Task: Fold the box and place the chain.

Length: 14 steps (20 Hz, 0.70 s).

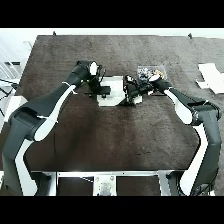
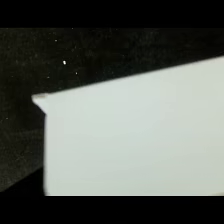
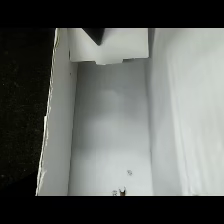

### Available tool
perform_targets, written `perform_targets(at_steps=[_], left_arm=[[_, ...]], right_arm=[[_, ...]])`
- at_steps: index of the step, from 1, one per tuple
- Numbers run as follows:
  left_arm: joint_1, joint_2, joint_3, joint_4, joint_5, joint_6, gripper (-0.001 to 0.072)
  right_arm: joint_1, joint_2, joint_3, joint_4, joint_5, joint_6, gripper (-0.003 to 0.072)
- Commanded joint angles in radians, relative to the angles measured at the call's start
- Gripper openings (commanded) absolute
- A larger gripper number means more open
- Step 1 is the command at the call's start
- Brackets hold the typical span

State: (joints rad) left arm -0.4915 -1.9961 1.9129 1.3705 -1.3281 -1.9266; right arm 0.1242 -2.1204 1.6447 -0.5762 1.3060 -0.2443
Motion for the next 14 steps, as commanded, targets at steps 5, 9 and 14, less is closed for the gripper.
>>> perform_targets(at_steps=[5, 9, 14], left_arm=[[-0.002, -0.077, 0.115, 0.022, -0.093, -0.022, 0.0434], [-0.002, -0.086, 0.120, 0.044, -0.098, -0.028, 0.0434], [-0.002, -0.104, 0.143, 0.070, -0.128, -0.010, 0.0434]], right_arm=[[0.001, -0.001, 0.000, 0.000, 0.000, 0.000, 0.0594], [0.001, -0.001, 0.000, 0.000, 0.000, 0.000, 0.0595], [0.001, -0.001, 0.000, 0.000, 0.000, 0.000, 0.0595]])
